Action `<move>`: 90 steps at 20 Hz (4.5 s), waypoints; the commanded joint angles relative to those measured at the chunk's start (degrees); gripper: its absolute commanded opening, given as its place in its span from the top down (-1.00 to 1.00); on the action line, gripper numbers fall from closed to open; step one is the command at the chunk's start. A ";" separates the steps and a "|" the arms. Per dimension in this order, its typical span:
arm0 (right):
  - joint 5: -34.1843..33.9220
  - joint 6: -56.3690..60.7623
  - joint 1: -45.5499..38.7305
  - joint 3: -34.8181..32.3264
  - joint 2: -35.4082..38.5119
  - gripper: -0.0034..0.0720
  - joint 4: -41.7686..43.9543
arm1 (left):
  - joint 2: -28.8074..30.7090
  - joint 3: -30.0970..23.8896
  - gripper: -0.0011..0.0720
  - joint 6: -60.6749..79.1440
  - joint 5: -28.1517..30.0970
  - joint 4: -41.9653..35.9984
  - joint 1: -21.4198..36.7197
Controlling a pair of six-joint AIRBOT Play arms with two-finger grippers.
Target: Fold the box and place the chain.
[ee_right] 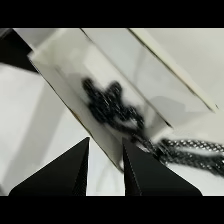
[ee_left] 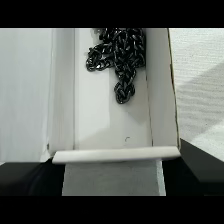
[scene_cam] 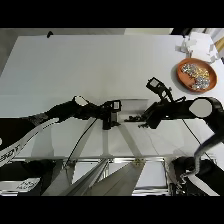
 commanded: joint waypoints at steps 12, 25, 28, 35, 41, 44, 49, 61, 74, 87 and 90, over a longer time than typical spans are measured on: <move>-3.82 -20.17 0.00 -8.26 2.14 0.30 -15.26 | 0.04 0.04 0.94 0.02 0.02 0.02 0.04; -13.31 -28.48 0.00 -12.98 -4.90 0.30 -4.39 | 0.04 0.04 0.94 0.00 0.02 0.02 0.04; -13.68 -28.48 0.00 -12.98 -5.33 0.31 -4.59 | 0.04 0.04 0.94 0.00 0.02 0.04 0.04; -13.29 -28.30 0.00 -12.98 -5.33 0.86 -4.61 | 0.04 0.04 0.94 0.02 0.02 0.02 0.04; -8.66 -28.13 0.00 -12.98 -4.04 0.86 -7.61 | 0.04 0.04 0.94 0.00 0.02 0.02 0.04; -8.59 -23.39 0.00 -12.96 0.48 0.86 -8.50 | 0.04 0.04 0.94 0.02 0.02 0.04 0.04; -7.54 -17.99 0.00 -12.22 7.72 0.86 -9.46 | 0.04 0.04 0.94 0.00 0.02 0.02 0.04; 9.11 -5.86 -5.53 8.22 7.89 0.86 -3.04 | 0.04 0.04 0.94 0.02 0.02 0.02 0.04; 5.70 -5.90 -5.53 10.10 6.62 0.86 11.21 | 0.04 0.04 0.94 0.02 0.02 0.02 0.04; 2.21 -6.34 0.28 9.94 -9.60 0.86 6.49 | 0.04 0.04 0.94 0.02 0.02 0.04 0.04; 0.52 -6.32 0.44 9.92 -10.71 0.86 5.31 | 0.04 0.04 0.94 0.02 0.02 0.02 0.04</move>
